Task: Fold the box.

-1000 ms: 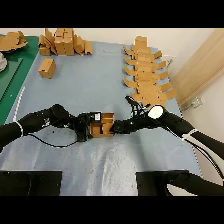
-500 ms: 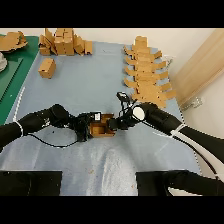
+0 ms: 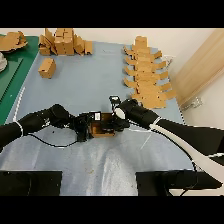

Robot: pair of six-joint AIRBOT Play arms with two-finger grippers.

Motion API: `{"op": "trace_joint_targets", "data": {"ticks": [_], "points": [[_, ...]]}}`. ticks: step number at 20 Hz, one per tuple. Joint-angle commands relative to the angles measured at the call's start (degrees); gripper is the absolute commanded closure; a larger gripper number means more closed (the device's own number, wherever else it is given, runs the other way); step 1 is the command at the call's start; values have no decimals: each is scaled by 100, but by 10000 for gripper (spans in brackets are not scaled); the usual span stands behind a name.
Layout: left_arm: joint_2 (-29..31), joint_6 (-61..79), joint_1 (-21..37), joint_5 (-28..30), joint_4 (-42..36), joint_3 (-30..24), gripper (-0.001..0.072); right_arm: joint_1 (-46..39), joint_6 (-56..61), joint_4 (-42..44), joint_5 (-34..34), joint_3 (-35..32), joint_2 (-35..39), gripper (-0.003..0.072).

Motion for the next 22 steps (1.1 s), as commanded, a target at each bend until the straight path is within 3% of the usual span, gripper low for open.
{"op": "trace_joint_targets", "data": {"ticks": [1,4,8,10,11,18,22], "points": [[2,-2,-2,-7,-168,4,207,44,358,-304,175,79,-160,472],[2,2,0,-31,-166,4,207,44,352,-304,173,79,-160,683],[2,2,0,-31,-166,4,208,131,328,-293,96,79,-157,680],[2,2,0,-31,-164,4,207,142,326,-247,111,79,-133,339],[2,2,0,-31,-166,4,208,142,317,-249,168,79,-83,241],[2,2,0,-31,-164,4,207,138,334,-256,267,79,962,227],[2,2,0,-31,-164,4,208,-9,498,-586,1054,79,1486,227]]}}
